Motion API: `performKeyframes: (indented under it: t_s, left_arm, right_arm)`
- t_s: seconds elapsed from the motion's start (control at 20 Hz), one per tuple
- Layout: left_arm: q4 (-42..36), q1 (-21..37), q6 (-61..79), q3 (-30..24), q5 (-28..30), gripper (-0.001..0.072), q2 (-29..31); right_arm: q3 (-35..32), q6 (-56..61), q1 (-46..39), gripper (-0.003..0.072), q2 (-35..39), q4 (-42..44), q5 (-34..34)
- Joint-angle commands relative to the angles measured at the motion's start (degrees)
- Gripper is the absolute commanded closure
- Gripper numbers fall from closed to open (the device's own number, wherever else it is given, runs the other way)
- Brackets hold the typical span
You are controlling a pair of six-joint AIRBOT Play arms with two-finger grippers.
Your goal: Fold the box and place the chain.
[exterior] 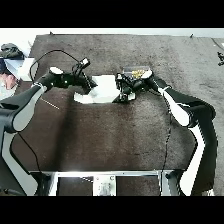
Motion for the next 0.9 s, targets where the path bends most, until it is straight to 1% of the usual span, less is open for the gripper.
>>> performKeyframes:
  t_s: [0.0,0.05,0.15,0.25,0.3,0.35,0.4,0.45,0.6,0.7,0.85]
  left_arm:
    - [-0.72,1.14,2.49,0.31,-0.44,0.0702,4.09]
    - [-0.13,1.44,2.36,0.31,-0.83,0.07,5.55]
    - [3.1,2.34,2.14,0.31,-3.76,0.0698,8.26]
    - [8.22,2.84,1.68,0.28,-7.45,0.0697,9.57]
    - [11.98,2.86,1.81,0.28,-9.44,0.0696,9.66]
    - [16.94,2.62,1.99,0.07,-10.45,0.0635,9.66]
    - [21.81,2.32,1.66,-0.22,-10.58,0.0273,9.6]
    - [24.06,2.12,0.07,-0.33,-9.99,-0.0011,9.22]
    - [28.5,1.6,-1.07,-0.81,-8.63,-0.0006,8.83]
    - [28.87,1.46,-0.57,-2.01,-8.13,-0.0006,8.72]
    - [28.22,1.2,-0.63,-2.4,-9.86,-0.0006,6.6]
  right_arm:
    - [0.02,0.07,0.04,0.0257,-0.02,0.0,0.04]
    - [0.02,0.07,0.04,0.0256,-0.02,0.0,0.02]
    - [0.02,0.07,0.04,0.0256,-0.02,0.0,0.04]
    - [0.02,0.07,0.04,0.0256,-0.02,0.0,0.04]
    - [0.02,0.07,0.04,0.0256,-0.02,0.0,0.04]
    - [0.02,0.07,0.04,0.0256,-0.02,0.0,0.04]
    - [0.02,0.07,0.04,0.0256,-0.02,0.0,0.04]
    - [0.02,0.07,0.04,0.0256,-0.04,0.0,0.02]
    - [0.02,0.07,0.04,0.0256,-0.02,0.0,0.02]
    - [0.02,0.07,0.04,0.0256,-0.02,0.0,0.02]
    - [0.02,0.07,0.04,0.0256,-0.02,0.02,0.02]
